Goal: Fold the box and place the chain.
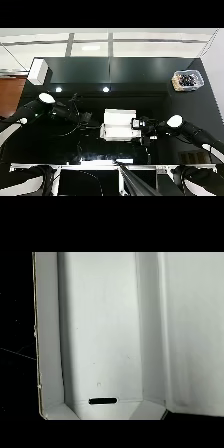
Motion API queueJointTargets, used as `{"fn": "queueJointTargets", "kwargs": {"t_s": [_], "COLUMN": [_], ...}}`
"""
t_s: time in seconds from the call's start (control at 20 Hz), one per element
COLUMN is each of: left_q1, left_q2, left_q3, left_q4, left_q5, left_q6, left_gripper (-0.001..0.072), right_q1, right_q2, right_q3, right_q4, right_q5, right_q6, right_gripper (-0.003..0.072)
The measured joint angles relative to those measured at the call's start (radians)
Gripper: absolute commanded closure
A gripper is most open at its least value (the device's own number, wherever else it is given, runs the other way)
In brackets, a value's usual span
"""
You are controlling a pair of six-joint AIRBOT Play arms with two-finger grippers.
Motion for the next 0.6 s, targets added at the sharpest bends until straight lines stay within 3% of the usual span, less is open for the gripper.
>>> {"fn": "queueJointTargets", "kwargs": {"t_s": [0.2, 0.6], "left_q1": [-0.083, -0.266], "left_q2": [0.002, 0.003], "left_q3": [0.014, 0.024], "left_q4": [0.008, 0.094], "left_q5": [0.016, 0.255], "left_q6": [-0.038, -0.200], "left_gripper": [0.0129, 0.0129], "right_q1": [0.000, 0.000], "right_q2": [0.000, 0.000], "right_q3": [0.000, 0.000], "right_q4": [0.000, 0.000], "right_q5": [0.000, 0.000], "right_q6": [0.000, 0.000], "right_gripper": [0.0209, 0.0209]}}
